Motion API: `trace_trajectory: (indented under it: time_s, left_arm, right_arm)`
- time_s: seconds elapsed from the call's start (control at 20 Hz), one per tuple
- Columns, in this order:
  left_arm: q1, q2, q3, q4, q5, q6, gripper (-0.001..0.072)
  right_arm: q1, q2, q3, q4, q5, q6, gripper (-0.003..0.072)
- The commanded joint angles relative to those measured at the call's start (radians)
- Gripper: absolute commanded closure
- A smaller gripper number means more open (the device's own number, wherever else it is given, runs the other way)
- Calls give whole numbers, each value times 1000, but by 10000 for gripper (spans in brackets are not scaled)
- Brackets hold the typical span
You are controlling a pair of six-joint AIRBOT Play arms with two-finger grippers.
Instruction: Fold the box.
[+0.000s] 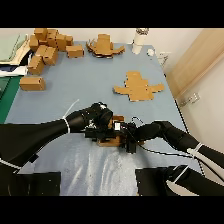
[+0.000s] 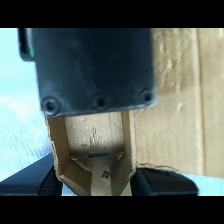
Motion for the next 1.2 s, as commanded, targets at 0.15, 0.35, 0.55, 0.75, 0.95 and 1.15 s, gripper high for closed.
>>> trace_trajectory:
  time_s: [0.15,0.35,0.55,0.75,0.95,1.15]
  left_arm:
    - [-23,-11,1,37,-7,-2,697]
    - [-28,-11,1,42,-6,-3,696]
    - [-28,-11,1,21,-8,-2,694]
    - [-26,0,1,-10,-10,0,502]
    - [-26,3,11,-9,-31,-3,280]
    - [-8,3,18,-41,-45,-3,280]
  right_arm:
    - [-1,0,0,0,0,0,188]
    - [0,0,0,0,0,0,188]
    - [-1,0,0,0,0,0,188]
    - [-1,0,0,0,0,0,188]
    - [-1,0,0,0,0,0,188]
    - [-1,0,0,0,0,0,188]
